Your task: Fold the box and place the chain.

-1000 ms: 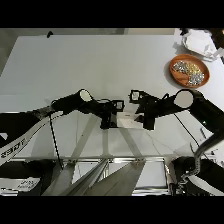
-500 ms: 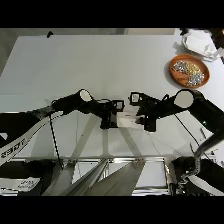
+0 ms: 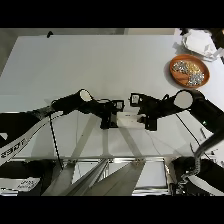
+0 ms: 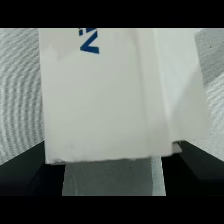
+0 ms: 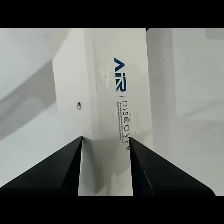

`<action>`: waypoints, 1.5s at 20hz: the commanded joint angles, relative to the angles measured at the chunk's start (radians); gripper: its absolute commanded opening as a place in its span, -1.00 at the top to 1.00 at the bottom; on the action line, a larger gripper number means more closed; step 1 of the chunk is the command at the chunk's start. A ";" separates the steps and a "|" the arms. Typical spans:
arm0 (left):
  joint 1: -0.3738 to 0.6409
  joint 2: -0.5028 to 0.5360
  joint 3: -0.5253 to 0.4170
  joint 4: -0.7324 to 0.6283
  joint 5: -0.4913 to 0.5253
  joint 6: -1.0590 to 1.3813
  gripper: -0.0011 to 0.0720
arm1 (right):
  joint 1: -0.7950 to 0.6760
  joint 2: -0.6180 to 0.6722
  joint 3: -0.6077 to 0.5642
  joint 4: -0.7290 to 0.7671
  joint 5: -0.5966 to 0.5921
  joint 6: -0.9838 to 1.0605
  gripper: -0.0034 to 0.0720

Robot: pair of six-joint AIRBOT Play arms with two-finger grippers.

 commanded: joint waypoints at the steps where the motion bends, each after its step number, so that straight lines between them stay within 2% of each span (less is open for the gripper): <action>1: 0.000 0.000 0.001 0.001 0.000 0.002 0.04 | 0.001 0.001 0.001 -0.010 -0.011 0.003 0.13; 14: 0.000 0.000 0.001 0.000 0.000 0.002 0.04 | 0.001 0.013 -0.002 -0.007 -0.051 0.029 0.18; 18: 0.000 0.000 0.001 0.001 0.000 0.002 0.04 | 0.001 0.013 -0.071 -0.008 -0.092 0.029 0.18; 23: 0.000 0.000 0.001 0.000 0.000 0.002 0.04 | 0.001 0.013 -0.079 0.019 -0.092 0.032 0.18; 25: 0.000 0.000 0.001 0.001 0.000 0.002 0.04 | 0.001 0.013 -0.079 0.018 -0.080 0.032 0.11; 28: 0.000 0.000 0.001 0.001 0.000 0.002 0.04 | 0.001 0.026 -0.079 0.023 -0.085 0.032 -0.17; 30: 0.000 0.000 0.001 0.001 0.000 0.002 0.04 | 0.001 0.058 -0.079 0.035 -0.105 0.025 -0.21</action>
